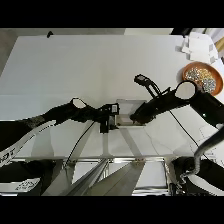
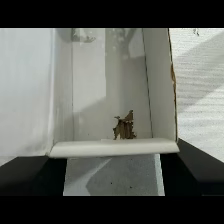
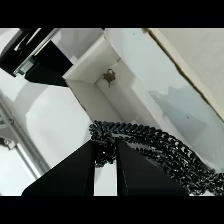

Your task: Fold the box and place the chain.

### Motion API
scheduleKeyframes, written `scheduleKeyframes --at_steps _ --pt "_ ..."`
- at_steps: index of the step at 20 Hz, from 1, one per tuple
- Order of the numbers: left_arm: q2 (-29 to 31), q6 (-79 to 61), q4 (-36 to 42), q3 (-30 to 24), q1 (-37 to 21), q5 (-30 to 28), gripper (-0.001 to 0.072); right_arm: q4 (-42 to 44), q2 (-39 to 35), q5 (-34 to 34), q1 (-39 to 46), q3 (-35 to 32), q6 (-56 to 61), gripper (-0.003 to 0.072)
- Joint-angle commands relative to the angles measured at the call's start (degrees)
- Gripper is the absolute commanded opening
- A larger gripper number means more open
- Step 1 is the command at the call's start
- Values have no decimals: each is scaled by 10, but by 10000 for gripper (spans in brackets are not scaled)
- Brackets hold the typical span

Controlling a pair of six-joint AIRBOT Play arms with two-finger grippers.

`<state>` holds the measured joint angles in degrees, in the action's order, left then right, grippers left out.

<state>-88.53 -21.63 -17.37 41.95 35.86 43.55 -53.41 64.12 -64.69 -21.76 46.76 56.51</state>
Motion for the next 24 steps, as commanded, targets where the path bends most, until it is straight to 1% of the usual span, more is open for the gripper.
scheduleKeyframes --at_steps 1,7,8,9,10,13,17,19,20,24 --pt "0 0 0 0 0 0 134 -6 8 25 -2 -3 0 11" --pt "0 0 0 0 0 0 134 -8 8 43 -2 -24 2 13" --pt "0 0 0 0 0 0 134 -8 8 49 -2 -27 4 31" --pt "0 0 0 0 0 0 134 -8 8 57 -2 -27 9 99" --pt "0 0 0 0 0 0 134 -8 8 63 -2 -27 15 123" --pt "0 0 0 0 0 0 134 -8 8 82 -2 -27 22 123" --pt "0 0 0 0 0 0 134 -8 8 83 -2 -27 23 137" --pt "0 0 0 0 0 0 134 -12 8 83 -2 -27 35 263" --pt "0 0 0 0 0 0 134 -13 8 83 -2 -27 36 292" --pt "0 0 0 0 0 0 134 -17 6 70 -2 -27 37 295"
